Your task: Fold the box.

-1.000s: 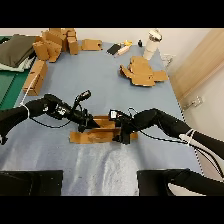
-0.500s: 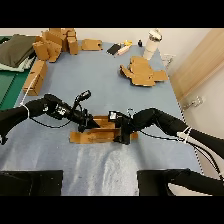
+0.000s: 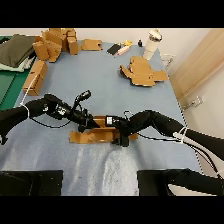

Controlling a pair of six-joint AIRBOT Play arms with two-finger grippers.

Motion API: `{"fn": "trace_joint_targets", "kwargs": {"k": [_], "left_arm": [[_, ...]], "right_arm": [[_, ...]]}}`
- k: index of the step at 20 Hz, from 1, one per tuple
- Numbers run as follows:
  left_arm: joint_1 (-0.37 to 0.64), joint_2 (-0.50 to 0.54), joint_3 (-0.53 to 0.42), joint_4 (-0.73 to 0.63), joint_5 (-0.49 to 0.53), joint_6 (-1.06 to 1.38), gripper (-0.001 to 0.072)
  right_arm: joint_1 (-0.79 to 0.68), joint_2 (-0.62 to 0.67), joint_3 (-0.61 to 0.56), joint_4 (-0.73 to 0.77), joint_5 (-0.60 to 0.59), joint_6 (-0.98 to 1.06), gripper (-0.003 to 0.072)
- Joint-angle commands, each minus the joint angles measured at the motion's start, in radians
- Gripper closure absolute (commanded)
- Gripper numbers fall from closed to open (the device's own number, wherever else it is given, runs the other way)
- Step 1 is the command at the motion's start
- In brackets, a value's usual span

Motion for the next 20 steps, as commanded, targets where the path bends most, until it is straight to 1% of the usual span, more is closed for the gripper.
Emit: {"fn": "trace_joint_targets", "kwargs": {"k": [1, 2, 3, 5, 6, 7, 18, 20], "left_arm": [[0.0, 0.001, 0.001, 0.0, 0.0, 0.0, 0.0698], [0.0, 0.001, 0.001, 0.0, 0.0, 0.0, 0.0698], [0.0, 0.001, 0.001, 0.0, 0.0, 0.0, 0.0698], [0.0, 0.001, 0.001, 0.0, 0.0, 0.0, 0.0698], [0.0, 0.001, 0.001, 0.0, 0.0, 0.0, 0.0698], [0.0, 0.001, 0.001, 0.0, 0.0, 0.0, 0.0698], [0.0, 0.001, 0.001, 0.0, 0.0, 0.0, 0.0698], [0.0, 0.001, 0.001, 0.0, 0.0, 0.0, 0.0698]], "right_arm": [[0.005, -0.002, 0.001, -0.025, 0.009, 0.0, 0.0057], [0.005, -0.002, 0.001, -0.029, 0.008, 0.0, 0.0129], [0.005, -0.002, 0.001, -0.031, 0.008, 0.0, 0.018], [0.005, -0.002, 0.001, -0.036, 0.009, 0.0, 0.0189], [0.005, -0.002, 0.001, -0.035, 0.008, 0.0, 0.0236], [0.007, -0.002, 0.001, -0.033, 0.008, 0.0, 0.0253], [0.008, -0.001, 0.001, -0.028, -0.003, 0.0, 0.0247], [0.008, -0.001, 0.001, -0.027, -0.003, 0.0, 0.0236]]}}
